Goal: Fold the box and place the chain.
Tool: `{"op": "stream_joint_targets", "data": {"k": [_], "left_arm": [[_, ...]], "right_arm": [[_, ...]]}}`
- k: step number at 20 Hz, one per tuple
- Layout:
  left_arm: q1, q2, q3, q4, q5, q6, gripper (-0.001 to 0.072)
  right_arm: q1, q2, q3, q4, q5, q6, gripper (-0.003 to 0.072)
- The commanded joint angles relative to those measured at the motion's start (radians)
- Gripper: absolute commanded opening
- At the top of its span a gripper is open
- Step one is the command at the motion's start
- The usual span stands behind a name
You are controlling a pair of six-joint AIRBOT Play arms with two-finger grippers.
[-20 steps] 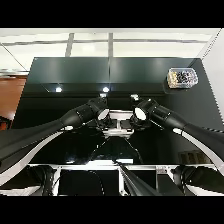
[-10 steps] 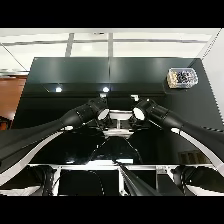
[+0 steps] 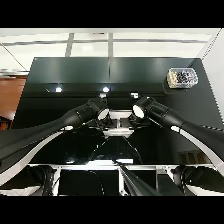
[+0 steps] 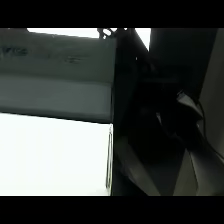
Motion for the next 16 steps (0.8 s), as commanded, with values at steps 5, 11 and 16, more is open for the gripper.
{"op": "stream_joint_targets", "data": {"k": [5,11,16], "left_arm": [[0.0,-0.001,0.0,0.0,0.0,0.003,0.0028],[0.0,-0.001,0.0,0.0,0.0,0.003,0.0028],[0.0,-0.001,0.0,0.0,0.0,0.003,0.0028]], "right_arm": [[-0.002,0.001,0.005,0.006,-0.015,-0.006,0.0183],[-0.002,0.076,0.021,-0.083,0.085,-0.086,0.0328],[-0.005,0.325,0.021,-0.111,0.126,-0.148,0.0328]]}}
